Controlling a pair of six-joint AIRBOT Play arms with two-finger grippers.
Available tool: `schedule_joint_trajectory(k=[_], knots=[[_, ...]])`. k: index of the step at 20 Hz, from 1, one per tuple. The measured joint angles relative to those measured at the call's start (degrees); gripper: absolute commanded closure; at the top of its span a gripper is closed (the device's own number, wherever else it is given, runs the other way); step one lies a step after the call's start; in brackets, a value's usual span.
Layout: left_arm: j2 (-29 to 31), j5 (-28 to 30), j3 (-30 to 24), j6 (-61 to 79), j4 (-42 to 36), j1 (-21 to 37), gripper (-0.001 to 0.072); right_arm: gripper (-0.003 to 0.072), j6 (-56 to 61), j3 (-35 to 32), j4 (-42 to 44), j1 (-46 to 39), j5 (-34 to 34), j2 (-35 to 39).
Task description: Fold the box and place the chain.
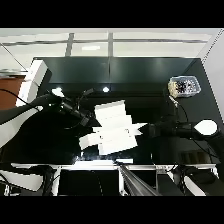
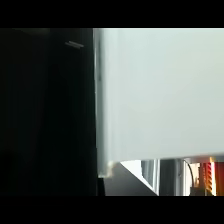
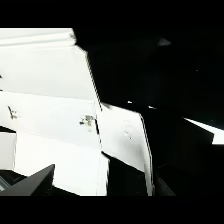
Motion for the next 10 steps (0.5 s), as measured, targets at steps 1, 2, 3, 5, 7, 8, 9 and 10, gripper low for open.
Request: schedule_joint_trajectory(k=[1,2,3,5,7,8,9,10], knots=[[0.2,0.1,0.2,0.5,0.0,0.0,0.0688,-0.0010,0.1,1.2,-2.1,-1.0,1.1,0.0],[0.5,0.6,0.2,0.9,0.0,0.0,0.0689,-0.0010,0.2,2.7,-4.1,-2.3,2.4,0.0],[1.0,1.7,0.3,1.1,0.2,-0.2,0.0689,-0.0010,0.2,4.7,-6.6,-3.7,3.7,0.1],[2.6,4.5,0.3,1.8,1.2,-1.4,0.0689,-0.0010,0.0,9.0,-12.1,-6.6,5.3,0.1],[5.2,7.3,0.3,3.7,3.1,-3.8,0.0688,-0.0010,-1.5,12.8,-18.1,-9.0,5.9,0.1],[6.7,8.7,0.3,5.1,3.8,-5.2,0.0687,-0.0010,-2.1,14.3,-21.0,-9.9,5.5,0.1],[8.3,10.5,0.3,6.8,4.4,-6.6,0.0687,-0.0010,-2.6,15.4,-23.9,-10.5,5.3,0.1],[9.7,11.9,0.3,8.6,4.8,-7.9,0.0687,-0.0010,-2.9,16.2,-26.1,-11.0,4.5,0.1]])
